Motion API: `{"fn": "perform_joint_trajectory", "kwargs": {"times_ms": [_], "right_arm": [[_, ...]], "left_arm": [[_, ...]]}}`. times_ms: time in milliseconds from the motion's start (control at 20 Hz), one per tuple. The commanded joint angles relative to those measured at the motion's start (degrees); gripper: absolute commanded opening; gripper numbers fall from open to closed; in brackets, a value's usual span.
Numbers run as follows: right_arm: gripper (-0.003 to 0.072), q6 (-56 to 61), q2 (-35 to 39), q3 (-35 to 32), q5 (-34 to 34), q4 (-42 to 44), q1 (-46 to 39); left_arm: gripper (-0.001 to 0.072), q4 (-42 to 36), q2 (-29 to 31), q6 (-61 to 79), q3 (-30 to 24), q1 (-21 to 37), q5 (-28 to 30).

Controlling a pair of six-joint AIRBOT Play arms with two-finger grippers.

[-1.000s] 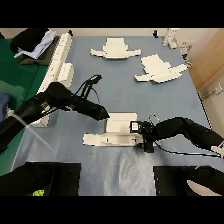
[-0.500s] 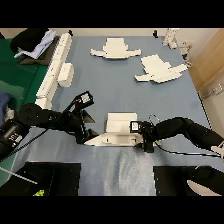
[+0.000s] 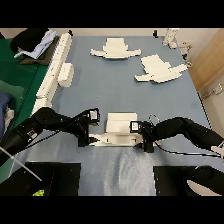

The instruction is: Fold the box.

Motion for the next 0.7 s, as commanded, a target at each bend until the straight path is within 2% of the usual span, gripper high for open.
{"fn": "perform_joint_trajectory", "kwargs": {"times_ms": [0,150,300,350,400,450,500,550,600,650], "right_arm": [[0.0566,0.0,0.0,0.0,0.0,0.0,0.0],[0.0567,0.0,0.0,0.0,0.0,0.0,0.0],[0.0567,0.0,0.0,0.0,0.0,0.0,0.0],[0.0567,0.0,0.0,0.0,0.0,0.0,0.0],[0.0567,0.0,0.0,0.0,0.0,0.0,0.0],[0.0567,0.0,0.0,0.0,0.0,0.0,0.0],[0.0566,0.0,0.0,0.0,0.0,0.0,0.0],[0.0567,0.0,0.0,0.0,0.0,0.0,0.0],[0.0566,0.0,0.0,0.0,0.0,0.0,0.0],[0.0566,0.0,0.0,0.0,0.0,0.0,0.0]], "left_arm": [[0.0703,-1.4,-5.5,4.7,-0.5,-1.9,1.0],[0.0703,-2.0,-8.5,4.6,-0.5,-4.5,2.3],[0.0700,-3.8,-10.7,4.6,-0.5,-6.0,7.6],[0.0544,-4.8,-11.2,4.6,-0.5,-6.4,9.3],[0.0334,-5.0,-11.4,4.8,-0.5,-6.9,9.7],[0.0221,-5.1,-11.5,5.4,-0.5,-7.4,9.4],[0.0213,-5.7,-11.5,5.5,-0.5,-7.9,9.3],[0.0145,-6.2,-11.5,5.5,-0.5,-8.4,9.4],[0.0106,-6.4,-11.5,5.5,-0.5,-8.8,9.4],[0.0106,-6.8,-11.7,5.5,-0.5,-9.0,9.6]]}}
